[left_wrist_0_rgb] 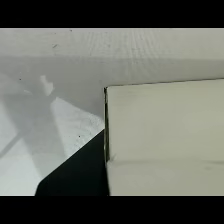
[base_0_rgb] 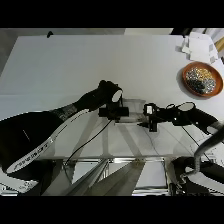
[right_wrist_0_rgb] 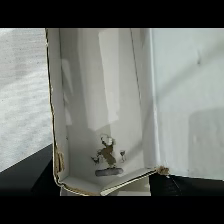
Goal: Fold the box and place the chain.
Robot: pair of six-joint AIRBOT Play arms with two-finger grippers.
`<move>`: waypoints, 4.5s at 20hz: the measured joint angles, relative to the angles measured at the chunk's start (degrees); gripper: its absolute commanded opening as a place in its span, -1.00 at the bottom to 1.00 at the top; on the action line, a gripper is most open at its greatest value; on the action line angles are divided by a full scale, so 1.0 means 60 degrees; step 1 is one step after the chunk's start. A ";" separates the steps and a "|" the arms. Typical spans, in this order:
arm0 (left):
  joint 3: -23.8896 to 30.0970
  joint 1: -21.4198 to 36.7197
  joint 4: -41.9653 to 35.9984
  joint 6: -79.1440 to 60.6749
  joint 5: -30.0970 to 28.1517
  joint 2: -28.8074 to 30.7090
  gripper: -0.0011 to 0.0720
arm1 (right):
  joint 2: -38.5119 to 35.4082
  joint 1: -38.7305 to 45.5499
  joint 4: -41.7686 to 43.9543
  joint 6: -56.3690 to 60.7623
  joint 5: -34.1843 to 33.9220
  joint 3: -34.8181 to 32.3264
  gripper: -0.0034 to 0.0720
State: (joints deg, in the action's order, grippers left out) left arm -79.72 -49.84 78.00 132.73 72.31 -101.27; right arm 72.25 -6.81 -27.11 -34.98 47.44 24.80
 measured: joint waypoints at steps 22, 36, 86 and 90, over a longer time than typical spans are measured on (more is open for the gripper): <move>-0.0047 -0.0098 -0.0219 0.0375 -0.0138 -0.0313 -0.07 | 0.0000 0.0007 -0.0029 0.0000 -0.0011 0.0000 0.18; -0.0033 0.0007 -0.0102 0.0382 0.0328 0.0878 0.19 | 0.0000 0.0000 0.0000 0.0000 -0.0015 0.0000 0.18; 0.6477 0.2954 -0.7504 -2.5026 -0.4437 0.3319 0.95 | 0.0000 0.0000 -0.0004 -0.0004 -0.0015 0.0000 0.18; 0.6477 0.2856 -0.7825 -2.5041 -0.4907 0.3209 0.96 | 0.0000 0.0000 -0.0007 0.0000 -0.0015 0.0000 0.18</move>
State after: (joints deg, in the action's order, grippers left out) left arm -40.86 -32.71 31.05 -17.52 42.87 -82.02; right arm 72.25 -6.81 -27.16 -34.98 47.35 24.80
